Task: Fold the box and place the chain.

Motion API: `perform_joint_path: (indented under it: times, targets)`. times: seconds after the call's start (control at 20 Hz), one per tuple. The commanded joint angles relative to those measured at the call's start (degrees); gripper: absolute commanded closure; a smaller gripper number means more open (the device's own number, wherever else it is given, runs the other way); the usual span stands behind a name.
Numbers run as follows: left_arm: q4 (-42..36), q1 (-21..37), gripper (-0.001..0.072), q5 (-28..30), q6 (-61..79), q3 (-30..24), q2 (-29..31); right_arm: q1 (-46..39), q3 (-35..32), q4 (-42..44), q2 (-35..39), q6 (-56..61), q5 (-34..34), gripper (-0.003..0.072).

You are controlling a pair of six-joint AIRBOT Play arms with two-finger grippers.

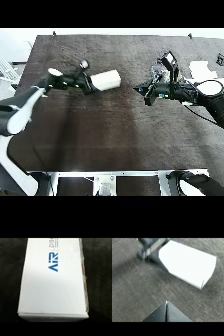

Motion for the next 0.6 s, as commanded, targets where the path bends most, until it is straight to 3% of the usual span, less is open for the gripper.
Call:
perform_joint_path:
  times: [0.0,0.25,0.55]
  targets:
    - [1.6,7.6,0.0694,10.3,-14.8,0.0,6.6,0.0,-0.1,-0.1,0.1,1.5,-0.1,0.0668]
    - [9.6,18.5,0.0693,20.1,-29.3,-1.0,7.8,0.0,-0.1,0.0,0.1,1.5,-0.1,0.0668]
    - [12.3,27.8,0.0694,24.8,-28.7,-3.0,6.6,0.0,-0.6,0.1,0.1,1.5,-0.1,0.0668]
